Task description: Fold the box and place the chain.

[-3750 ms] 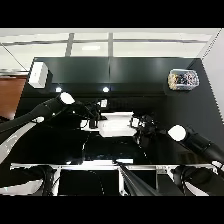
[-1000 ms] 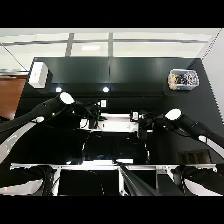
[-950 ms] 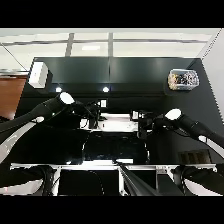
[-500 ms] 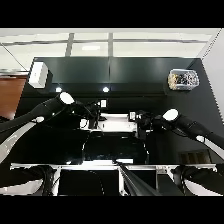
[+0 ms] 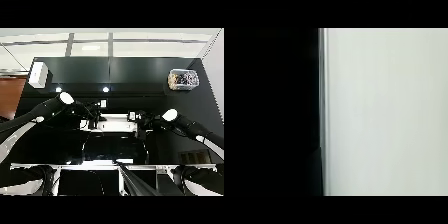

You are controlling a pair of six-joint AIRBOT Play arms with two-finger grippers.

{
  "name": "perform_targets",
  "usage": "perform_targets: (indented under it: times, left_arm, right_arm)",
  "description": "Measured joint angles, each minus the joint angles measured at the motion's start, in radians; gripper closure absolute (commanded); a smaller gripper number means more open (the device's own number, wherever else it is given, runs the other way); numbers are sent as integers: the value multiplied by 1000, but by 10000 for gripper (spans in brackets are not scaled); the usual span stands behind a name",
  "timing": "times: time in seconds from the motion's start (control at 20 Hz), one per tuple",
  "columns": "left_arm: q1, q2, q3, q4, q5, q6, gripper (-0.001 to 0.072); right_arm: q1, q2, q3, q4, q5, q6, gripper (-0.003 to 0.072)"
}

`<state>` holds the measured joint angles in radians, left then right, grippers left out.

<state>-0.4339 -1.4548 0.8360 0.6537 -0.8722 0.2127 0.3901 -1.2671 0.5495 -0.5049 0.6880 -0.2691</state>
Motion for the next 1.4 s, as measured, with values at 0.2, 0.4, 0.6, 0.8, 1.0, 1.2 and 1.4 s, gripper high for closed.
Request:
perform_targets:
  times: [0.2,0.4,0.6,0.8,1.0,1.2,1.4]
  left_arm:
    - [0,0,0,0,-1,0,683]
    - [0,0,0,0,-3,0,683]
    - [0,0,0,0,-3,0,683]
    - [0,0,0,0,-5,0,682]
    - [0,1,0,-3,-4,-11,417]
    - [29,48,-1,1,-5,-50,-8]
    - [103,190,0,72,-35,-195,14]
  right_arm:
    - [0,-2,2,-3,-1,5,-15]
    - [1,-11,12,-16,2,23,-15]
    - [1,-14,16,-24,6,32,-15]
    - [1,-14,17,-26,7,35,216]
    - [1,-14,17,-27,7,35,215]
    - [2,-14,17,-30,8,35,215]
    - [2,-14,17,-29,8,35,216]
